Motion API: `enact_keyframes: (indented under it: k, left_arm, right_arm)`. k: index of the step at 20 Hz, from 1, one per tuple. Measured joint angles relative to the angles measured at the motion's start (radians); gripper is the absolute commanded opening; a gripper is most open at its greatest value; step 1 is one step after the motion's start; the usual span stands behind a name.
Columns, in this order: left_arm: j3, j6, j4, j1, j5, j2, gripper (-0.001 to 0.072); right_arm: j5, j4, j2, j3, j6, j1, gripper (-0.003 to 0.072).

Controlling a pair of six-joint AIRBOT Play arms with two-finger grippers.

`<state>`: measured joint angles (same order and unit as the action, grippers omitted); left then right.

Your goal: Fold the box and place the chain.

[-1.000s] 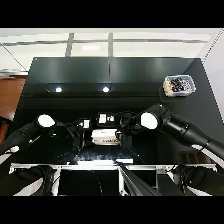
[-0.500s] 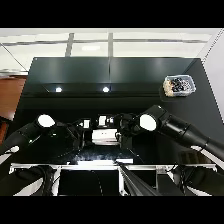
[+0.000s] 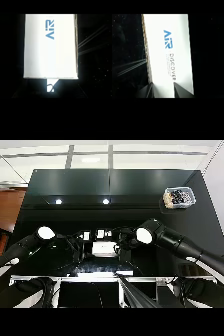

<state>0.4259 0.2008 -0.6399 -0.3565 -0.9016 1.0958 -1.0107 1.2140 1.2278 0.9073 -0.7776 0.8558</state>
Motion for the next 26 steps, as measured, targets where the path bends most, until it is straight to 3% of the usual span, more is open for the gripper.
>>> enact_keyframes:
  k: [3,4,5,6,7,8,11,15,18,26]
  left_arm:
    - [0.0,-0.001,0.001,0.0,0.0,0.0,0.0563]
    - [0.0,-0.001,0.0,0.0,0.0,0.0,0.0563]
    - [0.0,-0.001,0.001,0.0,0.0,0.0,0.0563]
    - [0.0,-0.001,0.001,0.0,0.0,0.0,0.0563]
    - [0.0,-0.001,0.001,0.0,0.0,0.0,0.0563]
    - [0.0,-0.001,0.001,0.0,0.0,0.0,0.0563]
    - [0.0,-0.001,0.001,0.0,0.0,0.0,0.0563]
    - [0.0,-0.002,0.001,0.0,0.0,0.0,0.0562]
    - [0.0,-0.003,0.001,0.0,0.0,0.0,0.0563]
    - [0.0,-0.002,0.0,0.0,0.002,0.0,0.0563]
  right_arm:
    - [-0.004,0.021,-0.034,0.005,-0.039,-0.011,0.0324]
    - [-0.013,0.029,-0.055,0.007,-0.057,-0.021,0.0409]
    - [-0.023,0.033,-0.076,0.008,-0.076,-0.032,0.0428]
    - [-0.036,0.036,-0.102,0.01,-0.108,-0.048,0.0386]
    - [-0.056,0.039,-0.125,0.011,-0.148,-0.069,0.0111]
    - [-0.085,0.039,-0.145,0.01,-0.203,-0.097,0.0023]
    - [-0.159,-0.069,-0.177,-0.044,-0.353,-0.193,0.0023]
    - [-0.037,-0.472,-0.163,-0.195,-0.433,-0.252,0.0024]
    - [0.024,-0.669,-0.094,-0.246,-0.443,-0.261,0.0024]
    - [0.095,-0.826,0.039,-0.274,-0.438,-0.266,0.0024]
